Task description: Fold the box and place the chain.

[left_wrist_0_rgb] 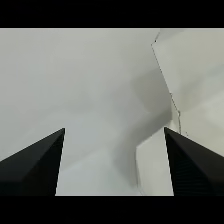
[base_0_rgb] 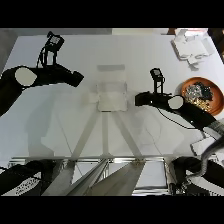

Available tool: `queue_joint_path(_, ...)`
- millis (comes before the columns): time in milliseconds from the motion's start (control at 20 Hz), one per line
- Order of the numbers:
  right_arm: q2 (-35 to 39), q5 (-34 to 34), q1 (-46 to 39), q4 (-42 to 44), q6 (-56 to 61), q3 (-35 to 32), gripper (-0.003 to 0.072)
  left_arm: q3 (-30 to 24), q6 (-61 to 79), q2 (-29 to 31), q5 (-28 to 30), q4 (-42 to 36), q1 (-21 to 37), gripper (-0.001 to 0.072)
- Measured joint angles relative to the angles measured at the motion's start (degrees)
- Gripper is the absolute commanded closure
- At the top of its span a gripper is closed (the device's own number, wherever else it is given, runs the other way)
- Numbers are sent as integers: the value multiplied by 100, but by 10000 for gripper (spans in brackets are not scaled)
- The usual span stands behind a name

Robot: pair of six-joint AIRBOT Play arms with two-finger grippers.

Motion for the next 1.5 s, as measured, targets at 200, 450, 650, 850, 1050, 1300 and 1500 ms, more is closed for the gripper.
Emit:
queue_joint_path(200,-7,-76,15,4,11,-96,672,0,-2,0,0,0,0,15)
queue_joint_path(450,-7,-98,15,4,15,-129,672,0,0,0,0,0,0,15)
queue_joint_path(650,-7,-103,15,4,15,-131,672,0,-2,0,0,2,0,15)
queue_joint_path(850,-7,-107,15,4,15,-131,671,0,-2,0,-7,-138,0,15)
queue_joint_path(1050,-7,-111,15,4,15,-131,671,0,-2,0,-98,-533,0,15)
queue_joint_path(1300,-7,-111,15,2,15,-131,671,0,-4,0,-374,-800,0,31)
queue_joint_path(1500,-7,-111,15,4,15,-131,671,2,13,-17,-494,-940,7,213)
